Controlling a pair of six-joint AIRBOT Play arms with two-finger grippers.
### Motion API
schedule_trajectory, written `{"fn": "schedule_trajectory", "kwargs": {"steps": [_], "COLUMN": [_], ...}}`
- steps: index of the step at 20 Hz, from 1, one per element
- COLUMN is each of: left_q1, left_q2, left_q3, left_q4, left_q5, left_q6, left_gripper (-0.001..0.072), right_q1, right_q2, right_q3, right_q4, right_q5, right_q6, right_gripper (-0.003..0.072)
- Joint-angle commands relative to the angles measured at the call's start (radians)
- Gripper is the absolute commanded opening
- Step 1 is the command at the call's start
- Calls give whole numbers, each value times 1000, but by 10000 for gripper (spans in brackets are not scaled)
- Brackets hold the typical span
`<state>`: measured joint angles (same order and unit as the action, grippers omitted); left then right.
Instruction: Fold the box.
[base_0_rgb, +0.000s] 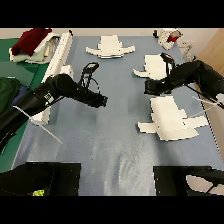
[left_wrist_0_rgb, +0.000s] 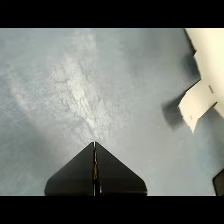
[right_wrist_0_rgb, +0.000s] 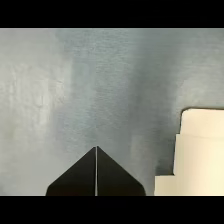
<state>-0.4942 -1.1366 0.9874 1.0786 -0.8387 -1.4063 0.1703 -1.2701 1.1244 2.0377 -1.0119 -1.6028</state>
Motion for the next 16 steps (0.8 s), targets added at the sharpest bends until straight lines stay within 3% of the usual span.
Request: {"fn": "schedule_trajectory", "kwargs": {"steps": [1,3,5,7,9,11,16], "left_q1": [42,117,191,249,265,256,239], "left_q2": [28,96,161,196,201,188,163], "left_q3": [60,78,78,74,61,37,-10], "left_q4": [-15,-7,44,71,70,57,19], "left_q5": [-111,-217,-302,-382,-418,-413,-425], "left_q6": [-5,-41,-86,-114,-114,-114,-114], "left_gripper": [13,13,14,14,14,15,16], "right_q1": [-63,-143,-232,-349,-494,-626,-835], "right_q2": [13,44,88,94,79,17,-175], "right_q3": [106,213,239,222,176,136,125], "right_q4": [-63,-253,-575,-774,-728,-574,-306], "right_q5": [-185,-376,-482,-509,-465,-437,-451], "right_q6": [126,126,129,144,131,11,-219], "right_gripper": [8,93,114,330,330,331,359]}}
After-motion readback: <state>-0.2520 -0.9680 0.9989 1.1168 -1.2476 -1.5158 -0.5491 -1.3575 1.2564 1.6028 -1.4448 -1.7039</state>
